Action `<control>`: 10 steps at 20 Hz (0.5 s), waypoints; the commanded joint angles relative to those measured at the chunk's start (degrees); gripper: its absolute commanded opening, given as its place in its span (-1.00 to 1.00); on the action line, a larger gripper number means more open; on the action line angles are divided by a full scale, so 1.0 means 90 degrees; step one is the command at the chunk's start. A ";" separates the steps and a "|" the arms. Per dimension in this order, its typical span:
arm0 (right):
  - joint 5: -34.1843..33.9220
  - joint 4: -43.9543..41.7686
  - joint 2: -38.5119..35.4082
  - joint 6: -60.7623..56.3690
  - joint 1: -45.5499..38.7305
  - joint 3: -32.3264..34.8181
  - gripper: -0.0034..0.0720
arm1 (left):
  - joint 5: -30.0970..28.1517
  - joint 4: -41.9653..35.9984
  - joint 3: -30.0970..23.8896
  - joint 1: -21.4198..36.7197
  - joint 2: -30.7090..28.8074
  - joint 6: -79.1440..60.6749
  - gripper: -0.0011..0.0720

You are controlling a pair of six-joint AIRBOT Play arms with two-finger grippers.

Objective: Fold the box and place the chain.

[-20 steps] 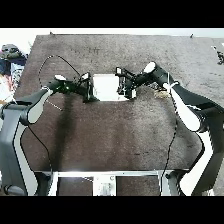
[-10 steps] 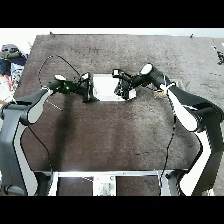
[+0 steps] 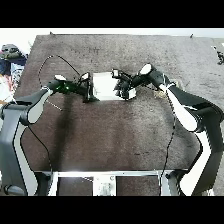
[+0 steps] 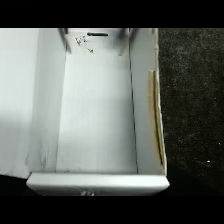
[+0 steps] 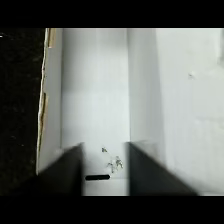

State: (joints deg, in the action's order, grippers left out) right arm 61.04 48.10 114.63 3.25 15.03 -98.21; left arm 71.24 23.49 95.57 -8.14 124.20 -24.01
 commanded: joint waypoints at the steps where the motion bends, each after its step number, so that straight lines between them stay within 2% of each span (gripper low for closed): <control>1: 0.0121 0.0357 -0.0087 -0.0444 -0.0012 0.0000 -0.60 | 0.0005 0.0007 0.0000 -0.0002 0.0005 -0.0002 -0.41; 2: 0.0124 0.0631 -0.0155 -0.0750 -0.0024 0.0000 -0.88 | 0.0005 0.0007 0.0000 -0.0002 0.0005 -0.0002 -0.41; 6: 0.0316 0.1817 -0.0602 -0.2208 -0.0090 0.0000 -0.88 | 0.0007 0.0007 0.0000 -0.0002 0.0005 -0.0002 -0.41; 10: 0.0359 0.1921 -0.1236 -0.3997 -0.0381 0.0000 -0.88 | 0.0010 0.0005 0.0002 -0.0002 0.0005 -0.0002 -0.41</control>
State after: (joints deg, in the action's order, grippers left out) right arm 63.75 62.50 106.96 -20.10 13.15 -98.21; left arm 71.33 23.53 95.57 -8.14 124.20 -24.03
